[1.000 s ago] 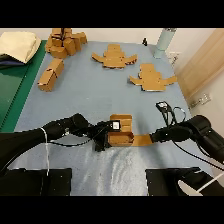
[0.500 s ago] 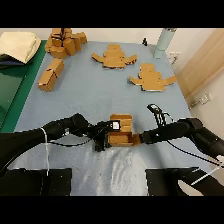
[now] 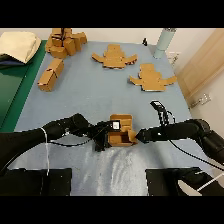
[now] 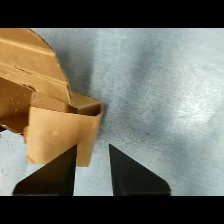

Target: Fold the box.

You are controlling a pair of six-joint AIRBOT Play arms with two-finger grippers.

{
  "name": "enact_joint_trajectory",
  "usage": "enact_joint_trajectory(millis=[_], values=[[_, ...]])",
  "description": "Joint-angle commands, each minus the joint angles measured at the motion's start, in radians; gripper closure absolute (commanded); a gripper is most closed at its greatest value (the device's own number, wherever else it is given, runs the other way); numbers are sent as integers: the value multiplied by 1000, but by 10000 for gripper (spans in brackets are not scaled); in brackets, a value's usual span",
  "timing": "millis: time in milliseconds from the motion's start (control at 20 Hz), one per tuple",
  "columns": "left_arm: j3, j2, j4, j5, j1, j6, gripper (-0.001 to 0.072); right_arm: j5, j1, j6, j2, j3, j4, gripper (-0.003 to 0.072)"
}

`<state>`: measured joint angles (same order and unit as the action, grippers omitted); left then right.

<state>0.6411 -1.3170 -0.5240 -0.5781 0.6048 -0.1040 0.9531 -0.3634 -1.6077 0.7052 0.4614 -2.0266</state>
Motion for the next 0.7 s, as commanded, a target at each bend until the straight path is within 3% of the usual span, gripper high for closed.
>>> enact_joint_trajectory(millis=[0, 400, 650], values=[[0, -1, 0, 0, 0, 0, 185, 2, 0, -1, -8, 6, -35, 221], [0, -1, 0, 1, 0, 0, 185, -40, 0, -10, 115, 12, -37, 208], [0, -1, 0, 0, 0, 0, 185, -21, -41, -7, 130, 76, -19, 208]])
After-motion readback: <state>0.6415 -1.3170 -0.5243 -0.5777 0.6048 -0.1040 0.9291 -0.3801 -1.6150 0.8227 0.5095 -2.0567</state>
